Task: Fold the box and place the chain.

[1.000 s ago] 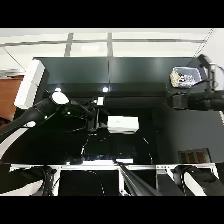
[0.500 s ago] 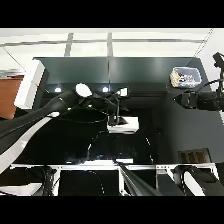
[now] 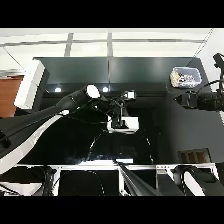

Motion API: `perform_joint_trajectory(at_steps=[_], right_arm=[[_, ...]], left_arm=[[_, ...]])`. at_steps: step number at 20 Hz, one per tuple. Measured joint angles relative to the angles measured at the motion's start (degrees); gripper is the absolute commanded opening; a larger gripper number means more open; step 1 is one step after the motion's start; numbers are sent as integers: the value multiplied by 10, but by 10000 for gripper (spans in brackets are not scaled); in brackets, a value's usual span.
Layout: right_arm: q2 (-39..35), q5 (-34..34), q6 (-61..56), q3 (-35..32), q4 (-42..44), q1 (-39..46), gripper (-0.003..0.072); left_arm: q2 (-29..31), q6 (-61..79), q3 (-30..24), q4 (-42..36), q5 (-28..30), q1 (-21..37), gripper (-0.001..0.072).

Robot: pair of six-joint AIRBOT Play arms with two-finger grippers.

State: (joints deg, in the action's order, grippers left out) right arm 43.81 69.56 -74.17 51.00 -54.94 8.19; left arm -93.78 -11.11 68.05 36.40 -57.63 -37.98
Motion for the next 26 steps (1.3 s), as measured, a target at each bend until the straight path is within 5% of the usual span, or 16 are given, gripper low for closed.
perform_joint_trajectory(at_steps=[17, 18, 20, 26], right_arm=[[0, -4, 0, 0, -2, 0, 15], [0, -4, 0, 0, -2, 0, 15], [0, -4, 0, 0, -4, 0, 15], [0, -4, 0, 0, -12, 0, 16]], left_arm=[[-14, -9, 2, 97, 30, -47, 697], [-16, -9, 2, 110, 35, -54, 649], [-16, -10, 2, 139, 48, -64, 338], [46, -129, 2, 240, 33, -34, 273]])
